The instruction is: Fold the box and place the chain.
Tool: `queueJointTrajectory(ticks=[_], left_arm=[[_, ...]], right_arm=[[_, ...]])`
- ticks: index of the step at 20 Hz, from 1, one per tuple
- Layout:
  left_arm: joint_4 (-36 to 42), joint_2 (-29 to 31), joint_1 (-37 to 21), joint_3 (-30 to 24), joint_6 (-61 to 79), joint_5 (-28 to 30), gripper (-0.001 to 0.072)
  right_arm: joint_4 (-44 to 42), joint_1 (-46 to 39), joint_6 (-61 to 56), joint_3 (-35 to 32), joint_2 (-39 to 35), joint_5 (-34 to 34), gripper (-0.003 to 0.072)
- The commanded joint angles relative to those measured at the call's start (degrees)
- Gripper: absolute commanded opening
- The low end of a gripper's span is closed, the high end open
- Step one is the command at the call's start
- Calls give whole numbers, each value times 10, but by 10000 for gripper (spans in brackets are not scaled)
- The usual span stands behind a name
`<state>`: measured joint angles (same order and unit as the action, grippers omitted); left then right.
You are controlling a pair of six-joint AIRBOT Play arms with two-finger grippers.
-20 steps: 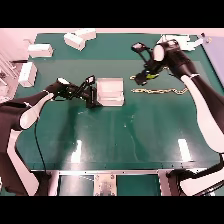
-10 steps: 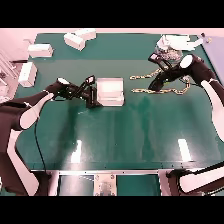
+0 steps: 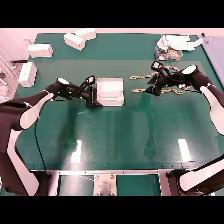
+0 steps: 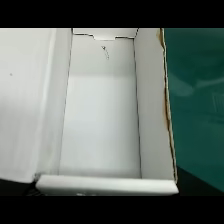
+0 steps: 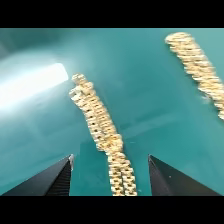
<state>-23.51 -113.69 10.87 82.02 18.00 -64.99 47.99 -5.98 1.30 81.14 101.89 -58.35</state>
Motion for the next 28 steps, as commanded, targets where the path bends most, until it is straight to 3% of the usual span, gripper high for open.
queueJointTrajectory(ticks=[1,11,17,19,27,28], left_arm=[[0,0,0,0,0,0,630],[0,0,0,0,0,0,629],[0,0,0,0,0,0,630],[0,0,0,0,0,0,629],[0,0,0,0,0,0,629],[0,0,0,0,0,0,629]], right_arm=[[-23,-6,54,10,30,-16,569],[-18,-27,74,103,94,-66,543],[-17,-26,99,108,101,-84,513],[-16,-26,112,108,101,-94,448],[11,-11,114,108,110,-97,349],[14,-9,114,108,110,-90,294]])
